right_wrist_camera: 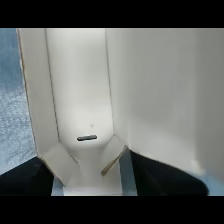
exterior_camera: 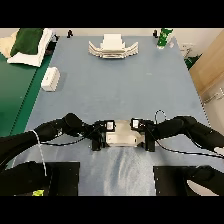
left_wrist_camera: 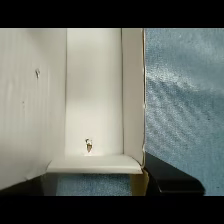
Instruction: Fold the box.
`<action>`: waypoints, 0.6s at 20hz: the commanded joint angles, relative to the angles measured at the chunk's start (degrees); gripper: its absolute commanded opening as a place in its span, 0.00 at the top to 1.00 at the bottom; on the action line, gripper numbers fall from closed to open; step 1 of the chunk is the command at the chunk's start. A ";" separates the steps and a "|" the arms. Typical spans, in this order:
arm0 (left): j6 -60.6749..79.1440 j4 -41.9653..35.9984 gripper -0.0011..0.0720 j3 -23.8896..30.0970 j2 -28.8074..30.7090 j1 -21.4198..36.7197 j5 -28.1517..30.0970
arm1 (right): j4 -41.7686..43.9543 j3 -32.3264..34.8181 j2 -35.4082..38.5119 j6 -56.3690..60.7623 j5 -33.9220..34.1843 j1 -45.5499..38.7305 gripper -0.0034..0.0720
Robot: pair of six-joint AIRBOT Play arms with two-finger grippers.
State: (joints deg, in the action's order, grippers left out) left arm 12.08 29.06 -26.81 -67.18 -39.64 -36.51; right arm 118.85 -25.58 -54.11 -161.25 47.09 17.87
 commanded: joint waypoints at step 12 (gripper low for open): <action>0.00 0.28 0.34 -0.26 0.94 0.04 0.59 | -2.47 -0.55 24.17 36.15 8.92 0.00 0.00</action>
State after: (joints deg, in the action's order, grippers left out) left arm 12.03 29.36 -26.92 -66.87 -39.68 -36.03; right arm 112.62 -26.02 -33.65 -135.13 55.00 17.87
